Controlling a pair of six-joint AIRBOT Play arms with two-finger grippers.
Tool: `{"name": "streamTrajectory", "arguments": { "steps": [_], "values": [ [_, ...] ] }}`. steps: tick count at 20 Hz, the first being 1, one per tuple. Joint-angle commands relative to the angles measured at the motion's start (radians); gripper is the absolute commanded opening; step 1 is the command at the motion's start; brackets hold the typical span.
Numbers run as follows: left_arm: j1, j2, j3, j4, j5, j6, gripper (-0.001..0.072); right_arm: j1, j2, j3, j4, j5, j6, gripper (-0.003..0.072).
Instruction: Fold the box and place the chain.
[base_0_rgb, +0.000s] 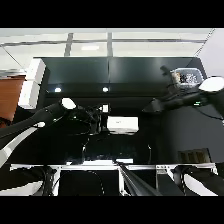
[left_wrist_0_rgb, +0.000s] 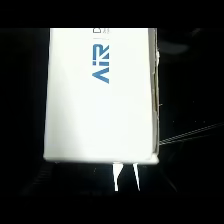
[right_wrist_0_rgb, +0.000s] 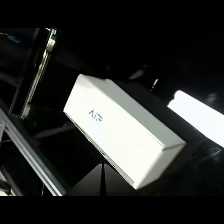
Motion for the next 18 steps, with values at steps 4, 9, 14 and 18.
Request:
{"name": "streamTrajectory", "arguments": {
  "steps": [4,9,14,18],
  "values": [
    [0.019,0.091,0.032,0.245,-0.033,-0.275,0.0720,-0.332,0.219,0.037,-0.118,0.126,0.045,0.0009],
    [-0.019,0.144,0.130,0.201,-0.083,-0.385,0.0720,-0.374,0.233,0.037,-0.117,0.066,0.046,0.0010],
    [-0.155,-0.030,0.328,0.201,-0.079,-0.489,0.0719,-0.374,0.233,0.037,-0.119,0.067,0.037,0.0010],
    [-0.177,-0.138,0.386,0.112,-0.086,-0.490,0.0719,-0.374,0.233,0.037,-0.121,0.070,0.021,0.0010]
  ]
}}
